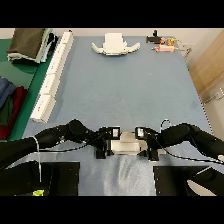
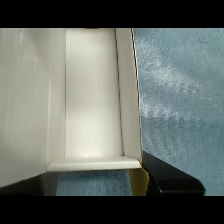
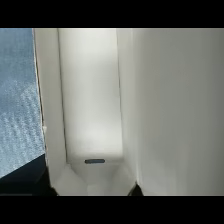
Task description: Fold the box.
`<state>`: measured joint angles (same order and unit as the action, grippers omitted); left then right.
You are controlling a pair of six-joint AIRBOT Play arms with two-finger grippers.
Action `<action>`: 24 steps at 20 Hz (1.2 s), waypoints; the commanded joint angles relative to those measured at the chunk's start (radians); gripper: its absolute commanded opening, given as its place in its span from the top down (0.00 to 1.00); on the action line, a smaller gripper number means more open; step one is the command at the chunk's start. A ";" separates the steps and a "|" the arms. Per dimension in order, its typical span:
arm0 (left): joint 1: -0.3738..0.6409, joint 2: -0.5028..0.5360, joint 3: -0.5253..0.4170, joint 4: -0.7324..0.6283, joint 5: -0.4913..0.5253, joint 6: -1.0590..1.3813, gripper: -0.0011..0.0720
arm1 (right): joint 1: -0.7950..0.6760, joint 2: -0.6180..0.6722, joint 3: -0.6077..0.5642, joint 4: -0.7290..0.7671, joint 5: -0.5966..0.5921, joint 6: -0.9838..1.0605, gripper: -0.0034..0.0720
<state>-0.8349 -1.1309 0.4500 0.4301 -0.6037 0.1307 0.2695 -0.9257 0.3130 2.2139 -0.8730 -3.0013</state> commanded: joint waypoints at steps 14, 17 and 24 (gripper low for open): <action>0.000 0.001 0.005 0.046 0.010 -0.049 0.03 | 0.000 0.000 0.001 0.001 0.000 0.000 0.26; 0.000 0.000 0.006 0.046 0.011 -0.049 0.03 | 0.000 0.000 0.001 0.001 0.000 0.000 0.26; 0.000 0.000 0.005 0.046 0.010 -0.050 0.34 | 0.000 0.000 0.001 0.005 0.000 0.000 0.26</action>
